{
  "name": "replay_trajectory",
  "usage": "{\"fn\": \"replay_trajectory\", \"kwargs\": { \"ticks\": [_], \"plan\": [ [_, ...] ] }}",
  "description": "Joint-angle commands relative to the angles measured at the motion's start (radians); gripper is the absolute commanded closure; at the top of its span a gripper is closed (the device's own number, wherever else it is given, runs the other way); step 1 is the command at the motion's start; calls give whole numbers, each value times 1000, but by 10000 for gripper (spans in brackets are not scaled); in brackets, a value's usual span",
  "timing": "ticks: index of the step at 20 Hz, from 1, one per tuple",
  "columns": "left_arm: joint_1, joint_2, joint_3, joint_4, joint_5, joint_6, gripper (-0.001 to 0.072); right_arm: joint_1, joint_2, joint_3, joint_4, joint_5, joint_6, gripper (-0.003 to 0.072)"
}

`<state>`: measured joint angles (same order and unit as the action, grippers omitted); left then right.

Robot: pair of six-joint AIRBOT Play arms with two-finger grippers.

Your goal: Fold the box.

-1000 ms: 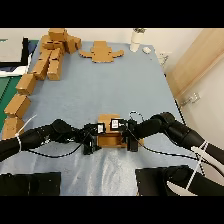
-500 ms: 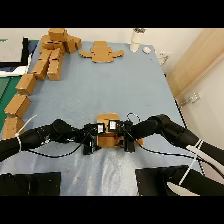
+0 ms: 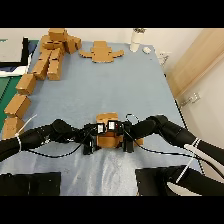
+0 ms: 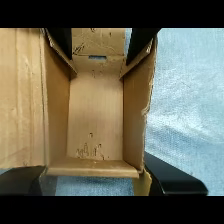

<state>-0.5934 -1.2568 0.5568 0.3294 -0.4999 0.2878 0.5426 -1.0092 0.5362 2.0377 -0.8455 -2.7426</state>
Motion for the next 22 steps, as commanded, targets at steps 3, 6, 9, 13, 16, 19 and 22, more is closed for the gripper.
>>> {"fn": "replay_trajectory", "kwargs": {
  "ticks": [3,6,9,13,16,19,22],
  "plan": [
    [1,0,0,0,0,0,95,1,-1,0,2,-27,2,104],
    [1,0,0,0,0,0,95,-1,3,7,-43,-108,167,332],
    [1,0,0,0,0,0,95,-1,19,45,-211,-250,539,390],
    [1,0,0,0,0,0,95,-1,77,66,-347,-362,790,391],
    [1,0,0,0,0,0,95,-1,139,66,-454,-385,995,501],
    [1,0,0,0,0,0,95,-21,187,66,-680,-443,1412,679],
    [1,0,0,0,0,0,95,-119,183,58,-674,-477,1599,679]
  ]
}}
